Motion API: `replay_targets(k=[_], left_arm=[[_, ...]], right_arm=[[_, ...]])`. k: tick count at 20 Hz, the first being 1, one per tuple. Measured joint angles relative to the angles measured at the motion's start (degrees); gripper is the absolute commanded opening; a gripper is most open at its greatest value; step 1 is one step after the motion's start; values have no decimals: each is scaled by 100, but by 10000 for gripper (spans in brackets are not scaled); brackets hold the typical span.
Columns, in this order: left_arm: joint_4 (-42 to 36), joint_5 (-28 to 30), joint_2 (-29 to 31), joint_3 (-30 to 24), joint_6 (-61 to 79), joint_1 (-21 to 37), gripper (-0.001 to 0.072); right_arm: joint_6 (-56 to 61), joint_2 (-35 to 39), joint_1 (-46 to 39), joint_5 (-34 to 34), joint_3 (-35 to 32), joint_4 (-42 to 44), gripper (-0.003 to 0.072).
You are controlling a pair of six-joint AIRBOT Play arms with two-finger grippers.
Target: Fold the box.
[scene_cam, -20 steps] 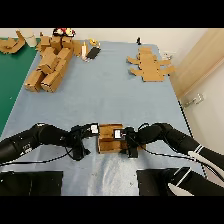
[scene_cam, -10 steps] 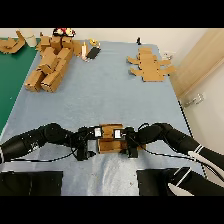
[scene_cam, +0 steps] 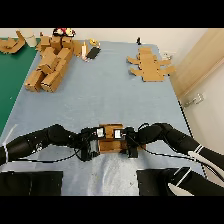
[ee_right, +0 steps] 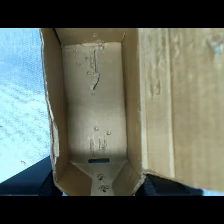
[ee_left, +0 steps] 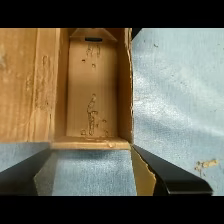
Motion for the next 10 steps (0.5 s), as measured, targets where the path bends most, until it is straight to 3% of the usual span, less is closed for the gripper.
replay_targets(k=[10], left_arm=[[-267, 229, -293, 70, 11, -151, 695]], right_arm=[[0, 0, 0, 0, 0, -2, 513]])
